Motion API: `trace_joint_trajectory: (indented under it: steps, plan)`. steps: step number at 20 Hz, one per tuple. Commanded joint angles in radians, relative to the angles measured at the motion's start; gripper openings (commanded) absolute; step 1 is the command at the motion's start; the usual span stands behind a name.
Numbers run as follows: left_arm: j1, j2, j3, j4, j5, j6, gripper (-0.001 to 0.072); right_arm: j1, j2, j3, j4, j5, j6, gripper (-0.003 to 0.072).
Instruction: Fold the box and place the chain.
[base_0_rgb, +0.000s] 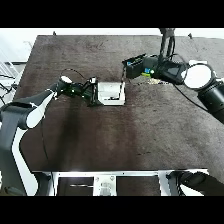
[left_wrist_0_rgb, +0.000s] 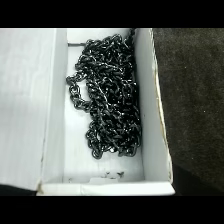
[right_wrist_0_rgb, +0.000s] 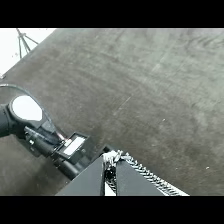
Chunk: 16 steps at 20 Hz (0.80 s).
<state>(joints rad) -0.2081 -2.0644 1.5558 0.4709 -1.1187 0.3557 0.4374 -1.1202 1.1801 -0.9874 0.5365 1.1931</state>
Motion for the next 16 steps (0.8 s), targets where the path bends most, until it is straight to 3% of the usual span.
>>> trace_joint_trajectory:
  steps: [1,6,10,16]
  plan:
    - [0.0,0.0,0.0,0.0,0.0,0.0,0.0418,0.034,-0.01,-0.058,0.0,-0.096,0.034,0.0012]
    - [0.0,0.0,0.0,0.0,0.0,0.0,0.0418,0.069,-0.077,-0.127,0.003,-0.233,0.081,0.0012]
    - [0.0,0.0,0.0,0.0,0.0,0.0,0.0418,0.105,-0.159,-0.132,0.004,-0.238,0.113,0.0012]
    - [0.0,0.0,0.0,0.0,0.0,0.0,0.0418,0.148,-0.4,-0.132,0.011,-0.315,0.143,0.0013]
